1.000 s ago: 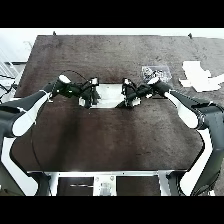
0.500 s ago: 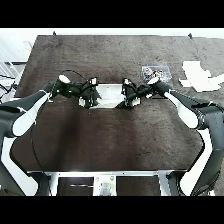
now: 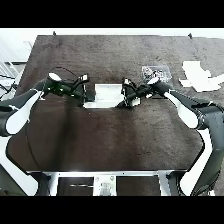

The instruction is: Fold the box and place the chain.

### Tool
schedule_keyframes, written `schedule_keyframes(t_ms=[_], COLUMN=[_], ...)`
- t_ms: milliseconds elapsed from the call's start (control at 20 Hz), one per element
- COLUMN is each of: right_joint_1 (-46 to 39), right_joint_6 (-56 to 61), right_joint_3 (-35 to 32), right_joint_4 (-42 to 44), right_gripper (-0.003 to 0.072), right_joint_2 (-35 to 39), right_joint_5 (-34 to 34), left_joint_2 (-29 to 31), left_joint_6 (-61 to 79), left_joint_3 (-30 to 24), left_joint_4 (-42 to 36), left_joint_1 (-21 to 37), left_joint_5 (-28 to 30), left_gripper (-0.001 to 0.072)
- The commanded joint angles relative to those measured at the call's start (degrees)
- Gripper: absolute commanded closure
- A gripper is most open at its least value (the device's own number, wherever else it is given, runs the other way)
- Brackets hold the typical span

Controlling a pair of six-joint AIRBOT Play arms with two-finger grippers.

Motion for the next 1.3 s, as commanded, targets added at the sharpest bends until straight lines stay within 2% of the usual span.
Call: schedule_keyframes(t_ms=[0, 200, 400, 500, 600, 700, 800, 1000, 1250], right_joint_1=[0.0, 0.0, 0.0, 0.0, 0.0, 0.0, 0.0, 0.0, 0.0], right_joint_6=[0.0, 0.0, 0.0, 0.0, 0.0, 0.0, 0.0, 0.0, 0.0], right_joint_3=[0.0, 0.0, 0.0, 0.0, 0.0, 0.0, 0.0, 0.0, 0.0], right_joint_4=[-0.1, -0.1, -0.1, -0.1, -0.1, -0.1, -0.1, 0.0, 0.0], right_gripper=[0.0103, 0.0103, 0.0103, 0.0103, 0.0103, 0.0103, 0.0104, 0.0103, 0.0103], right_joint_2=[0.0, 0.0, 0.0, 0.0, 0.0, 0.0, 0.0, 0.0, 0.0], right_joint_5=[0.0, 0.0, 0.0, 0.0, 0.0, 0.0, 0.0, 0.0, 0.0], left_joint_2=[2.9, 9.9, 19.4, 24.5, 29.0, 31.4, 31.6, 30.7, 25.0], left_joint_6=[-6.7, -20.5, -32.1, -36.5, -40.9, -46.3, -50.9, -59.4, -65.9], left_joint_3=[0.0, -1.5, -12.6, -18.8, -23.6, -25.9, -26.2, -26.4, -26.4], left_joint_4=[-0.2, 0.5, 1.8, 0.9, -1.4, -1.7, -1.3, -1.2, -1.3], left_joint_1=[0.6, 0.7, 0.7, 1.4, 4.1, 7.5, 10.8, 15.6, 16.3], left_joint_5=[-0.2, 2.9, 13.5, 16.4, 16.3, 13.7, 9.7, 8.5, 5.8], left_gripper=[0.0696, 0.0698, 0.0698, 0.0697, 0.0698, 0.0697, 0.0698, 0.0697, 0.0697])
